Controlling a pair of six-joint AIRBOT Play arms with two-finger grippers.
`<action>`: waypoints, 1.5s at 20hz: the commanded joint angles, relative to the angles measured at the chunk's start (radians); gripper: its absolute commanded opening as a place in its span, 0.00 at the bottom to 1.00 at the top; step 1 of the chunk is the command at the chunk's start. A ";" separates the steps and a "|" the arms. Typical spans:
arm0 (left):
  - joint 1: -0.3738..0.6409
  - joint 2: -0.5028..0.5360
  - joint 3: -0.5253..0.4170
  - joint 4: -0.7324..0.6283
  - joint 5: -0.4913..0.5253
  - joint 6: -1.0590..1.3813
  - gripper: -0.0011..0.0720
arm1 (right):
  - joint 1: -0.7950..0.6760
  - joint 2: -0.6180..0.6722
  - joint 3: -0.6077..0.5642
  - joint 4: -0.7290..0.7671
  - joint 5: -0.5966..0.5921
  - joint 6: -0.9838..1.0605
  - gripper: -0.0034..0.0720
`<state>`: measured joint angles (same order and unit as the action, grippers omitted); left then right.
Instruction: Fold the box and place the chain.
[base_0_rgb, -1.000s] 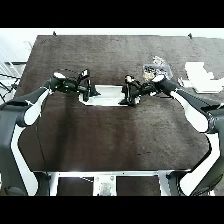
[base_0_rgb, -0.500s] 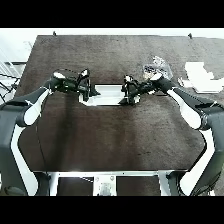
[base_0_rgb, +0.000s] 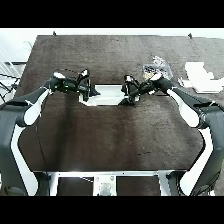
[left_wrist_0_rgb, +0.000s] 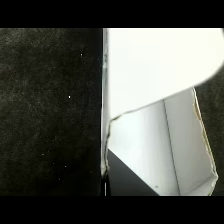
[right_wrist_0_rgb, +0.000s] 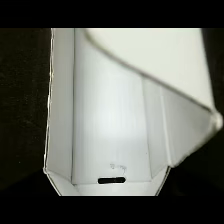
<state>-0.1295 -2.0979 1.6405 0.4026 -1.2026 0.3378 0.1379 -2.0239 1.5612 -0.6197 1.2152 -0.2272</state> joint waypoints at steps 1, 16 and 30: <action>0.000 -0.001 0.000 0.000 0.000 0.000 0.04 | 0.005 -0.001 0.001 0.006 0.009 0.002 0.86; 0.000 -0.001 0.000 0.000 0.000 0.000 0.04 | 0.017 -0.022 0.001 0.033 0.004 -0.002 0.86; 0.000 -0.001 0.000 0.000 0.000 0.000 0.04 | 0.017 -0.022 0.001 0.033 -0.017 -0.009 0.74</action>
<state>-0.1295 -2.0979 1.6409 0.4026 -1.2034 0.3382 0.1543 -2.0453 1.5616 -0.5873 1.2007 -0.2359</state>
